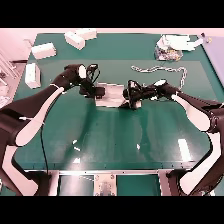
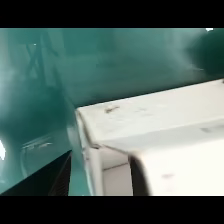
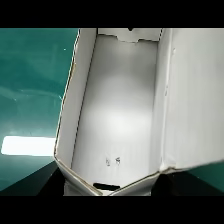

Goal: Fold the box and place the chain.

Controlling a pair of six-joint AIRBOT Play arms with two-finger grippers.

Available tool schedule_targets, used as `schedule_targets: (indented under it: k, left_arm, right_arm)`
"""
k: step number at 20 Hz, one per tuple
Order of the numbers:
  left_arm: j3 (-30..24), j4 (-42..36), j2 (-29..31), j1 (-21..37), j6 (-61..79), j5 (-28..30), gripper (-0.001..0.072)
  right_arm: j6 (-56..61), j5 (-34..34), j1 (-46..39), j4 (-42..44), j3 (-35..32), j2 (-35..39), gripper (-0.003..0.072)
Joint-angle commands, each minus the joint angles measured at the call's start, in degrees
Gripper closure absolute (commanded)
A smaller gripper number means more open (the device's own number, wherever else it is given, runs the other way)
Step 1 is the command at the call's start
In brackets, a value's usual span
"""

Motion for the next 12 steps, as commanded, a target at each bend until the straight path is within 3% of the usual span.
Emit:
schedule_targets:
  k: [1,3,4,9,12]
  left_arm:
    - [1.0,-0.7,0.3,0.2,2.9,-2.0,0.0291]
    - [1.1,-0.7,1.4,0.4,5.8,-3.0,0.0251]
    - [1.1,-0.9,2.1,0.9,7.8,-4.0,0.0139]
    - [1.1,-1.3,4.7,5.3,19.6,-10.1,0.0142]
    - [1.1,-4.2,5.4,9.3,39.7,-14.6,0.0143]
  right_arm:
    - [0.1,0.2,0.0,0.2,0.0,0.0,0.0113]
    - [0.1,0.2,0.0,0.2,0.0,0.0,0.0113]
    - [0.1,0.2,0.0,0.2,0.0,0.0,0.0113]
    - [0.1,0.2,0.0,0.2,0.0,0.0,0.0113]
    - [0.1,0.2,0.0,0.2,0.0,0.0,0.0113]
